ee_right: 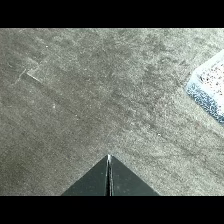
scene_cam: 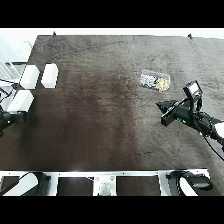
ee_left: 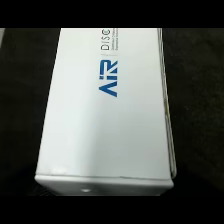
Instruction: Fold the box and place the chain.
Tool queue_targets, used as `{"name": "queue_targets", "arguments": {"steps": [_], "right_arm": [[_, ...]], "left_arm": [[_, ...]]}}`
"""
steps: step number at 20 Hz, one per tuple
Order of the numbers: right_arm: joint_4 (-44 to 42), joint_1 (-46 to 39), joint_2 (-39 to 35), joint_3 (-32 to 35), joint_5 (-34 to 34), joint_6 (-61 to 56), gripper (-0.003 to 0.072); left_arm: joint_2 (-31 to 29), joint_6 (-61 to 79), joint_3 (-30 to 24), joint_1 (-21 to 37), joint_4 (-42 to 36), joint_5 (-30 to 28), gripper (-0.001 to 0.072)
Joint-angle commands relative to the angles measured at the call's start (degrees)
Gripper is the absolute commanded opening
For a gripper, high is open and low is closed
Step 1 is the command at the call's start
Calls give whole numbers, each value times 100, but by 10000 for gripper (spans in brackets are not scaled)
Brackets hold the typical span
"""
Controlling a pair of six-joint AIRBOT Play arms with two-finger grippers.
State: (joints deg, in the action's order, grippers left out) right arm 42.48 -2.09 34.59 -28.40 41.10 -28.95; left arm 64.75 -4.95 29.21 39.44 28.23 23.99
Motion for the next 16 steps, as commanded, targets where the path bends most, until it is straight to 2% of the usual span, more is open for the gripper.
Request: {"name": "queue_targets", "arguments": {"steps": [1, 5, 8, 11, 12, 13, 14, 15, 16], "right_arm": [[0, -2, -2, 2, -2, 0, 8], [0, -2, -2, 2, -2, 0, 8], [0, -2, -2, 2, 0, 0, 8], [0, -2, -2, 2, 0, -2, 8], [0, -2, -2, 2, 0, -2, 8], [-2, -2, -2, 2, 0, -2, 10], [-2, -2, -2, 2, 0, -4, 65], [-2, -2, -2, 2, 0, -7, 203], [-2, -2, -2, 2, 0, -79, 284]], "left_arm": [[210, 249, 66, 26, -24, -111, 18], [210, 247, 66, 26, -17, -409, 18], [247, 485, 79, 26, -17, -391, 18], [385, 560, 170, 24, -15, -153, 20], [428, 662, 190, 24, -17, 9, 51], [444, 697, 188, 24, -26, 68, 332], [444, 695, 188, 26, -24, 46, 493], [444, 697, 190, 24, -24, 46, 589], [442, 695, 190, 24, -22, 13, 678]]}}
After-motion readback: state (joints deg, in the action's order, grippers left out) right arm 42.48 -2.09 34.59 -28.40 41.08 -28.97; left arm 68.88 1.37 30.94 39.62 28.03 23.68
